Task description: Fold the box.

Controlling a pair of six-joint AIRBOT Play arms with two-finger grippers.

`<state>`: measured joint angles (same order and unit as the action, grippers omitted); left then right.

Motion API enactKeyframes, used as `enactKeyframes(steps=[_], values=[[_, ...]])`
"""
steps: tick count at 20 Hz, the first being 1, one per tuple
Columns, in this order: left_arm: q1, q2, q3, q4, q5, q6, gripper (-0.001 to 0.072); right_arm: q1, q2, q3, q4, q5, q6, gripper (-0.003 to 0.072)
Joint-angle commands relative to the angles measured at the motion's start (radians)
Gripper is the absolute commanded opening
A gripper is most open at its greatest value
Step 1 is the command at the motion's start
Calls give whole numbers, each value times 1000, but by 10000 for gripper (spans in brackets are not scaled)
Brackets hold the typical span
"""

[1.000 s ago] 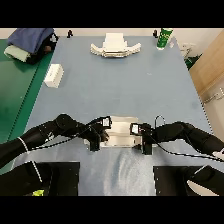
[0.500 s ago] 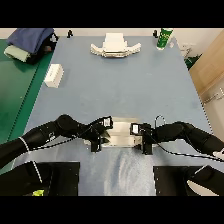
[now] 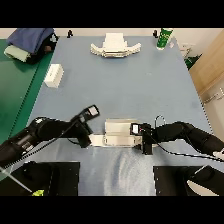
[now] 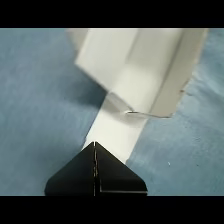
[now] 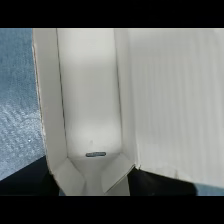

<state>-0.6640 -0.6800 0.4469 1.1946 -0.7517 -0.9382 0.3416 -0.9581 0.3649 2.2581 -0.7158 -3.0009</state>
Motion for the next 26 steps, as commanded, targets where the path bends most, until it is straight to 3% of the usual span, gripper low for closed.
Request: enactKeyframes(steps=[1,2,4,7,10,14,17,24,25,26], values=[[88,159,1,443,-198,-832,15,1,0,0,1,0,0,507],[147,165,0,470,-274,-950,15,1,0,0,1,0,0,507],[256,140,-11,357,-322,-915,15,1,0,0,1,0,0,507],[336,57,-61,-28,-221,-675,15,1,0,0,1,0,0,507],[320,-83,-101,-307,-130,-491,14,1,0,0,1,0,0,507],[259,-238,-101,-535,-106,-310,13,1,0,0,1,0,0,507],[217,-233,-101,-613,-95,-280,13,1,0,0,1,0,0,507],[203,-126,-68,-616,-113,-295,17,1,0,0,1,0,0,507],[203,-123,-63,-616,-113,-310,58,1,0,0,1,0,0,507],[203,-124,-61,-617,-110,-323,362,1,0,0,1,0,0,507]])
